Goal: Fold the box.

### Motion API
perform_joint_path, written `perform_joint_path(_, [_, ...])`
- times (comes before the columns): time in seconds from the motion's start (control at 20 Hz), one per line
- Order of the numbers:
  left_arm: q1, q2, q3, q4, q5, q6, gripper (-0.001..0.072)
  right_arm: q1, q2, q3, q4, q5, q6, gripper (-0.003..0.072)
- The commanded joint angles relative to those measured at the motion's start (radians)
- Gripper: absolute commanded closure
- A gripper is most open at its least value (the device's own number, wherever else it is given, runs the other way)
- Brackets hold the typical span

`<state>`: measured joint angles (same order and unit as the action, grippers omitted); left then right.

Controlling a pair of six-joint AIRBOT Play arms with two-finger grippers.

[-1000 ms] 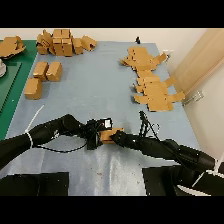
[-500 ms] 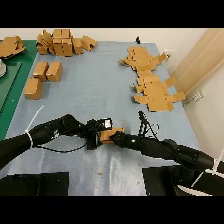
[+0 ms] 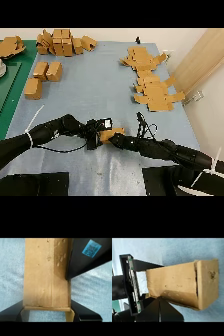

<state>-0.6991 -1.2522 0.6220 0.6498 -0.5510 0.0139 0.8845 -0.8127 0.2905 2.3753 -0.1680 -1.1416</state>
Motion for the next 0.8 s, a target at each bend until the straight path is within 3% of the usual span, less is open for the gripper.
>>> perform_joint_path(0.0, [0.0, -0.001, 0.0, 0.0, 0.0, 0.0, 0.0249, -0.003, 0.084, 0.001, -0.061, 0.005, 0.0, 0.0683])
perform_joint_path(0.15, [0.0, 0.0, 0.0, 0.0, 0.0, 0.0, 0.0249, -0.102, 0.179, -0.002, -0.187, -0.052, 0.0, 0.0682])
perform_joint_path(0.5, [0.0, 0.0, 0.0, 0.0, 0.0, 0.0, 0.025, -0.529, 0.26, 0.08, -0.604, -0.42, -0.004, 0.0682])
perform_joint_path(0.75, [0.0, 0.0, 0.0, 0.0, 0.0, 0.0, 0.0249, -0.579, 0.261, 0.111, -0.616, -0.424, -0.003, 0.0682])
